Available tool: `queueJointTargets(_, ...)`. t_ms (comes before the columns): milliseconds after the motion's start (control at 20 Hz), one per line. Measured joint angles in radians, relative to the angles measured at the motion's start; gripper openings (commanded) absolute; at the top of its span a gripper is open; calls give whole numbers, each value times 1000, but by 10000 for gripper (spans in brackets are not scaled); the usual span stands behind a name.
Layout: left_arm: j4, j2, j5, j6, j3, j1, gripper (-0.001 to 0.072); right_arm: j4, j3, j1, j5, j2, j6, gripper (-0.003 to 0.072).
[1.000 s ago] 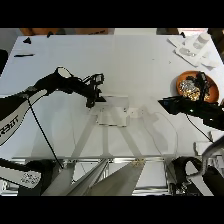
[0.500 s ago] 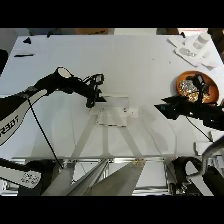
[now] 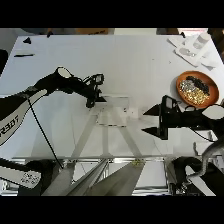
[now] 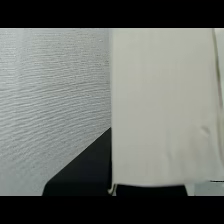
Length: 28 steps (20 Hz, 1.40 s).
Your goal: Fold the box and place the chain.
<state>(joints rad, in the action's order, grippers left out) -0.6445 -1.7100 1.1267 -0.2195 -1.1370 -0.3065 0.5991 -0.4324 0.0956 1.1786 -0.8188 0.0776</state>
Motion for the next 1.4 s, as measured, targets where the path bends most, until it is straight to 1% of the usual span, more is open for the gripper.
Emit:
queueJointTargets(150,0,0,0,0,0,0,14,26,0,-74,-5,0,18,688)
queueJointTargets(300,0,0,0,0,0,0,14,38,0,-104,1,0,21,690)
queueJointTargets(400,0,0,0,0,0,0,14,44,0,-113,-25,0,7,690)
queueJointTargets(600,0,0,0,0,0,0,14,54,0,-120,-151,-34,-5,690)
queueJointTargets(800,0,0,0,0,0,0,14,39,0,-137,-272,-142,51,690)
queueJointTargets(1050,0,0,0,0,0,0,14,-24,0,-236,-418,-275,130,690)
queueJointTargets(1250,1,0,0,0,0,0,14,-64,0,-304,-538,-319,153,690)
queueJointTargets(1400,1,0,0,0,0,0,14,-93,0,-332,-596,-341,159,690)
